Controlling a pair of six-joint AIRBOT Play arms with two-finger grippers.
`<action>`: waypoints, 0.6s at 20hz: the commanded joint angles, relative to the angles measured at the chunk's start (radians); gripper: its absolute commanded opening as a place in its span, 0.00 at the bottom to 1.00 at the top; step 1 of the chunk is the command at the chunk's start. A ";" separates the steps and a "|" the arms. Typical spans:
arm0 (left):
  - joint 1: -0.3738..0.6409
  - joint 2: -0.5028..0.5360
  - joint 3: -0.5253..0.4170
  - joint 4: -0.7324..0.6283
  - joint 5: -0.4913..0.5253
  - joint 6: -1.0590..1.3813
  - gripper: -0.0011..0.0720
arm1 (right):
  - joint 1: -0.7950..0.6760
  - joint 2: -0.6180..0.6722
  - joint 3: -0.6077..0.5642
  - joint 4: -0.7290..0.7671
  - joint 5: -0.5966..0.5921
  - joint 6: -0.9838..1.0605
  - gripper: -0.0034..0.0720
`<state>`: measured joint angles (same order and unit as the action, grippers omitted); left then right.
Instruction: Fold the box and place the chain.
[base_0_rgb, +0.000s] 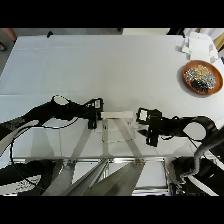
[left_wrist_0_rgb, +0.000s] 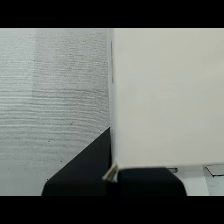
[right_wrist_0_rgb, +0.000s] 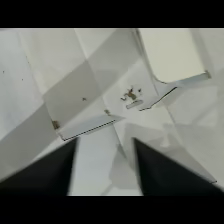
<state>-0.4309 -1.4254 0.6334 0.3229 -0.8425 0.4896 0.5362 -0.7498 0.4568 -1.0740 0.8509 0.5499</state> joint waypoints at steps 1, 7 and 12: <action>-0.001 -0.001 -0.001 0.000 -0.003 0.000 0.03 | 0.035 -0.024 -0.030 -0.087 -0.101 -0.062 0.85; -0.001 -0.001 -0.001 0.000 -0.007 0.000 0.03 | 0.228 -0.020 -0.173 -0.179 -0.346 -0.062 0.90; -0.001 -0.001 -0.001 0.000 -0.007 0.000 0.03 | 0.282 -0.020 -0.195 -0.220 -0.369 -0.061 0.90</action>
<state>-0.4309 -1.4254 0.6334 0.3233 -0.8490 0.4892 0.7864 -0.7689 0.2806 -1.2694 0.5224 0.4892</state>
